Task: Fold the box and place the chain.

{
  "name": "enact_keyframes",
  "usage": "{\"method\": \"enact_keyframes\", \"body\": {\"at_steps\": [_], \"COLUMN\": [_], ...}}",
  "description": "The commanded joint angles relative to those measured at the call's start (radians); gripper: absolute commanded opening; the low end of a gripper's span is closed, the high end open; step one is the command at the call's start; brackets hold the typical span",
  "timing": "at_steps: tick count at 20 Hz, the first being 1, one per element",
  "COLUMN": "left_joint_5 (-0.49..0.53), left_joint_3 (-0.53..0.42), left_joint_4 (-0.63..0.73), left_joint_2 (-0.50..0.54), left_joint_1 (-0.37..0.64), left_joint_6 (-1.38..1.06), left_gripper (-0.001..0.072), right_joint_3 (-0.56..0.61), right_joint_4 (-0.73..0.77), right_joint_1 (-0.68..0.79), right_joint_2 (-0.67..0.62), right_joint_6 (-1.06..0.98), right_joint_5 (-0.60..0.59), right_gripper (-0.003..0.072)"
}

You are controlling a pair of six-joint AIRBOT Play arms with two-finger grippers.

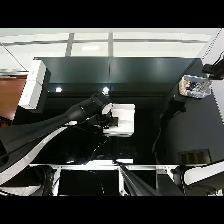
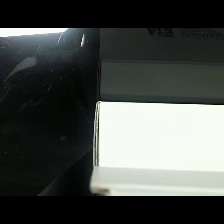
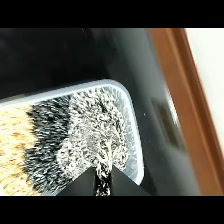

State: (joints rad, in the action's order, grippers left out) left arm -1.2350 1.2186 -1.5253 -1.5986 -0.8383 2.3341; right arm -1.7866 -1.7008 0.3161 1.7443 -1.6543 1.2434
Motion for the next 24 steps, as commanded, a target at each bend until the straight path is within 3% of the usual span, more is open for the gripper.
{"method": "enact_keyframes", "body": {"at_steps": [1,15,20,24], "left_joint_5": [0.002,0.004,0.011,0.013], "left_joint_3": [0.001,0.013,0.026,0.026], "left_joint_4": [0.0,0.0,-0.003,-0.003], "left_joint_2": [0.0,0.0,0.0,0.0], "left_joint_1": [0.001,0.001,0.001,0.001], "left_joint_6": [0.0,0.005,0.005,0.005], "left_gripper": [0.003,0.003,0.003,0.003], "right_joint_3": [-0.001,0.05,0.136,0.137], "right_joint_4": [0.052,0.342,0.435,0.478], "right_joint_1": [-0.003,-0.027,-0.143,-0.227], "right_joint_2": [-0.117,-0.537,-0.636,-0.695], "right_joint_6": [0.061,0.166,0.177,0.183], "right_joint_5": [-0.014,0.008,0.031,0.059], "right_gripper": [0.0015,0.0014,0.0015,0.0014]}}
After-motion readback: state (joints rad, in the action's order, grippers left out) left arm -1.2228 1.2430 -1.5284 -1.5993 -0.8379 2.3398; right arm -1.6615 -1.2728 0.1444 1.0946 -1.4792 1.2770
